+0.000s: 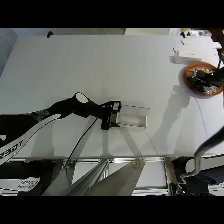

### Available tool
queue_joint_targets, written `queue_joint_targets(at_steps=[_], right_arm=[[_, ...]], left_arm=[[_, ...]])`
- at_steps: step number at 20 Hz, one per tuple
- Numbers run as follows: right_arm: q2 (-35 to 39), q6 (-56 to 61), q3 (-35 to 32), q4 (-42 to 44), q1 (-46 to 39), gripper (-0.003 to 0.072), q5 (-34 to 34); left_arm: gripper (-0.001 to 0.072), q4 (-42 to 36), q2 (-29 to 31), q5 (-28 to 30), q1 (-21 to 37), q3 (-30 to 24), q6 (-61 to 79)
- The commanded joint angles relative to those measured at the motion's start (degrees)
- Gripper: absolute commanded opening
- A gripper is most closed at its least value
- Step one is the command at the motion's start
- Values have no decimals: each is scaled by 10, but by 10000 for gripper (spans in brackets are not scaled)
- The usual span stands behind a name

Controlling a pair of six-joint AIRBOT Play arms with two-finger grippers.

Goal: Fold the box and place the chain.

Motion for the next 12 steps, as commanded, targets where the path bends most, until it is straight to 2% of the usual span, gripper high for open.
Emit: queue_joint_targets(at_steps=[1,12], right_arm=[[47,0,0,7,0,16,2],[246,-31,0,96,0,16,96]], left_arm=[[363,0,0,0,0,0,0],[363,0,0,0,0,0,0]])
